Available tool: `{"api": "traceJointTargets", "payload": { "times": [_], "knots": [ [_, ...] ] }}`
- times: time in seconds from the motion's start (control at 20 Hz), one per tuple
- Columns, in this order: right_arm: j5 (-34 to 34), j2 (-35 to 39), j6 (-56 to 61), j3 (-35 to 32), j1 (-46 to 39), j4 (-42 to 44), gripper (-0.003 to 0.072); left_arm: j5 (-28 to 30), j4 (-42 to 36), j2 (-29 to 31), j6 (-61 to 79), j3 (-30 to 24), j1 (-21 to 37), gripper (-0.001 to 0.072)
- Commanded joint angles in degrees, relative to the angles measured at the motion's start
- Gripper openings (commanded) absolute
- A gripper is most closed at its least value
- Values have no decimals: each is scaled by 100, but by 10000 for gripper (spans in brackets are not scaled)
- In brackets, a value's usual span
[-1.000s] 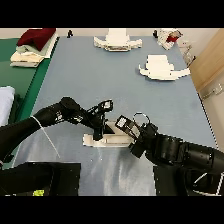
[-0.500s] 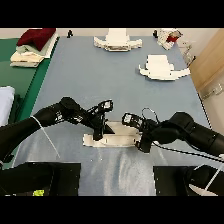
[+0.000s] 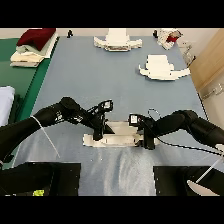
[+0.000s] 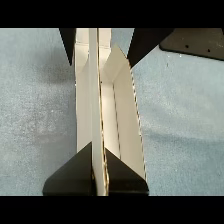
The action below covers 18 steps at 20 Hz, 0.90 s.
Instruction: Fold the box.
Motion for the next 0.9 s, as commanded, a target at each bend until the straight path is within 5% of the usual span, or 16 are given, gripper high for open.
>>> {"api": "traceJointTargets", "payload": {
  "times": [0.0,0.35,0.45,0.85],
  "knots": [
    [9,-50,-308,-11,-66,76,715,2,0,-2,0,0,0,14],
    [-48,-151,-313,-31,-55,201,711,2,0,0,0,0,0,15],
    [-17,-208,-575,-103,-55,367,653,2,0,-2,2,0,0,15],
    [697,-208,-1342,-566,-55,901,653,2,0,0,2,0,0,15]
  ]
}}
